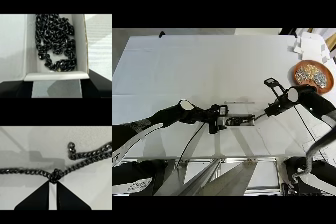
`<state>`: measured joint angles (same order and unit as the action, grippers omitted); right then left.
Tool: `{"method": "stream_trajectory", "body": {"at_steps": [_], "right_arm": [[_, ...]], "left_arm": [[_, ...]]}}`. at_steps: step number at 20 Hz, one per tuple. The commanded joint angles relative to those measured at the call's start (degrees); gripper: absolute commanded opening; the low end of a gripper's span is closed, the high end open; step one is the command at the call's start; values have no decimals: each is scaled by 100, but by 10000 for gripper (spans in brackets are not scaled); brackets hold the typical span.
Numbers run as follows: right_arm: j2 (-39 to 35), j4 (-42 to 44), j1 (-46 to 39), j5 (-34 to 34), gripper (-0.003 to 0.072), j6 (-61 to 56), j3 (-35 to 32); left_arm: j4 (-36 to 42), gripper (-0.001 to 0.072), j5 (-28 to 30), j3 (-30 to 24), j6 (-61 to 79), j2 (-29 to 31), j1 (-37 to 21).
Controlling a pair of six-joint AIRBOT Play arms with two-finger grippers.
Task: Fold the box and place the chain.
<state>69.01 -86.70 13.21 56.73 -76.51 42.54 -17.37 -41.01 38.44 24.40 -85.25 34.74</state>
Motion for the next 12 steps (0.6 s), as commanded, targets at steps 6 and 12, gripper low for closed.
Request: {"method": "stream_trajectory", "body": {"at_steps": [6,12], "right_arm": [[-2470,1703,205,684,13,953,4],[-3613,2850,710,713,13,1008,7]], "left_arm": [[-2,270,-17,4,2,2,-2],[-2,270,-20,4,2,2,-2]]}}
